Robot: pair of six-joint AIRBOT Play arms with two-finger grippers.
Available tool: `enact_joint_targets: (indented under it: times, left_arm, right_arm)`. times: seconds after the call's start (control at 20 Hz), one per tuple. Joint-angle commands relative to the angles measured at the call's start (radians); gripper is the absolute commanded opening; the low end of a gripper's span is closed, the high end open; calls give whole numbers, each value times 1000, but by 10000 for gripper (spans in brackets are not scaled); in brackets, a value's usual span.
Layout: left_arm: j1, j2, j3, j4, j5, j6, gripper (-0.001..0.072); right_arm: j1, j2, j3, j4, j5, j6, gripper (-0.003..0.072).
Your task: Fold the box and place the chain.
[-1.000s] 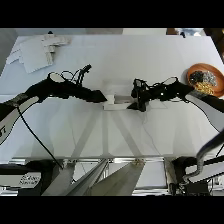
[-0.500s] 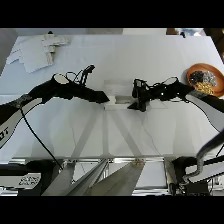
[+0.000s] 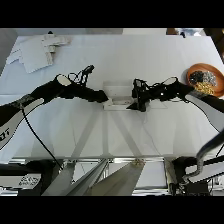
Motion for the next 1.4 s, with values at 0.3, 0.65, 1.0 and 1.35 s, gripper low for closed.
enact_joint_targets:
  times: [0.3,0.65,1.0,1.35]
  left_arm:
    - [-23,24,29,130,-10,-103,452]
    - [-130,4,153,529,-103,-444,403]
    - [-182,-43,294,673,-212,-640,390]
    - [-232,-105,382,745,-359,-911,359]
  right_arm:
    - [0,0,0,0,-5,0,458]
    - [0,0,0,0,-6,0,458]
    - [0,0,0,0,-6,0,458]
    - [0,0,0,0,-7,0,458]
